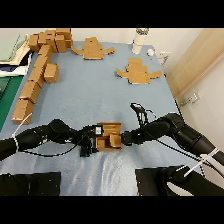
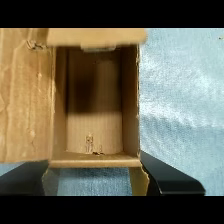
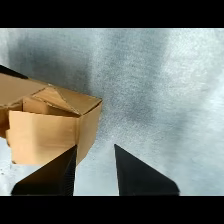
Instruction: Fold the box.
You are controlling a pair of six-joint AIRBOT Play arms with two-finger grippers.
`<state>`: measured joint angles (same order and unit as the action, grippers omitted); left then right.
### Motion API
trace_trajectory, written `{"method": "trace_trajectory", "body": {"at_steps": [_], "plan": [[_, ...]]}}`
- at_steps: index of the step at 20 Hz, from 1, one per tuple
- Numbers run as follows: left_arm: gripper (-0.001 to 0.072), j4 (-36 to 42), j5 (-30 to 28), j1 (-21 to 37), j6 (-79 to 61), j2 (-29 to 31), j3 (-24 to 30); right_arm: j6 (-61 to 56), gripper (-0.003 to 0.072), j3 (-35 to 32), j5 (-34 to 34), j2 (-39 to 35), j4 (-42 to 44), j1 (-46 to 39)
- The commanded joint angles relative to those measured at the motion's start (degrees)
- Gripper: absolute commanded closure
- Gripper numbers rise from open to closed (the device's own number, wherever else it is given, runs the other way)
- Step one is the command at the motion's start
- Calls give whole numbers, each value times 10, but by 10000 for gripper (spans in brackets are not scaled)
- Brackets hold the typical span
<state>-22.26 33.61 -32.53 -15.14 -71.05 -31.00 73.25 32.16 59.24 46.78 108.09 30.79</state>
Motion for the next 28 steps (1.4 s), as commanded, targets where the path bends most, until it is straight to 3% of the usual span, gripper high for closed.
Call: {"method": "trace_trajectory", "body": {"at_steps": [1, 6, 8, 12, 16, 19, 24, 25, 28], "plan": [[189, 0, 0, 0, 0, 0, 0, -18, 311, 4, 3, 0, 19, 1], [189, 0, 0, 0, 0, 0, 0, -18, 310, 4, 0, 1, 21, 4], [189, 0, 0, 0, 0, 0, 0, -19, 227, 4, 0, 6, 25, 4], [189, 0, 0, 0, 0, 0, 0, -19, 246, 17, -3, 49, 16, 25], [189, 0, 0, 0, 0, 0, 0, -135, 249, 73, 7, 96, -88, 99], [189, 0, 0, 0, 0, 0, 0, -222, 249, 121, 59, 149, -172, 167], [189, 0, 0, 0, 0, 0, 0, -266, 250, 174, 119, 236, -249, 216], [189, 0, 0, 0, 0, 0, 0, -265, 263, 181, 122, 248, -250, 216], [189, 0, 0, 0, 0, 0, 0, -266, 476, 188, 120, 268, -249, 217]]}}
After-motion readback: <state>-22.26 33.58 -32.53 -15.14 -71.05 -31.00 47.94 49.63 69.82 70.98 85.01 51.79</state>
